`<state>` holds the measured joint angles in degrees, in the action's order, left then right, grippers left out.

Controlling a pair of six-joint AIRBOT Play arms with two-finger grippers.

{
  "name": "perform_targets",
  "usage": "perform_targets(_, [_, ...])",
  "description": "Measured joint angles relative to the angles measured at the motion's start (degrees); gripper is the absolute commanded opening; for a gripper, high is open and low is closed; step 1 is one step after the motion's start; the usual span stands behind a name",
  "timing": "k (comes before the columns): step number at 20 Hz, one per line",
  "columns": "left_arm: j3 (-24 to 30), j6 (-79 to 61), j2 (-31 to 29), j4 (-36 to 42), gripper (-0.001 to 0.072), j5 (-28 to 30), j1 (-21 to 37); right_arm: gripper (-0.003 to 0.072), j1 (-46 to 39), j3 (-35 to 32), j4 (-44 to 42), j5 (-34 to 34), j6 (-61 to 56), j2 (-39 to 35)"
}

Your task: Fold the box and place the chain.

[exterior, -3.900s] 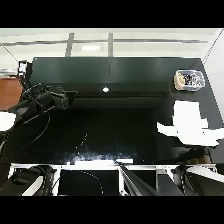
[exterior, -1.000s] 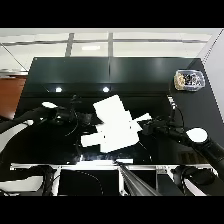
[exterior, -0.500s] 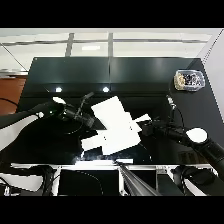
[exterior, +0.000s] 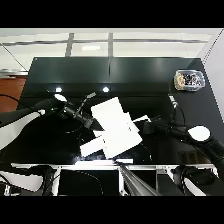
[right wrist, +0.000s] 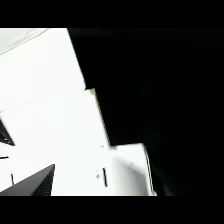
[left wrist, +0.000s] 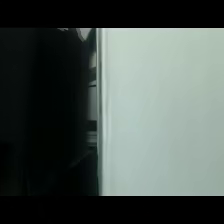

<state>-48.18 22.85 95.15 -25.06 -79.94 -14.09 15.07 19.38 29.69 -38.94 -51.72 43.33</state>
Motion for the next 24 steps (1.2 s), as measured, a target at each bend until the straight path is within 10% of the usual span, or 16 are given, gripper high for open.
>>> perform_targets(9, [-1.68,-7.54,-13.29,-13.2,0.0028,14.1,-9.49,0.0712,-9.55,13.7,26.84,-21.38,12.61,0.0])
perform_targets(24, [-1.75,-16.28,-12.35,-17.9,0.003,23.8,-14.97,0.0711,12.37,1.4,27.85,-12.57,40.02,3.26])
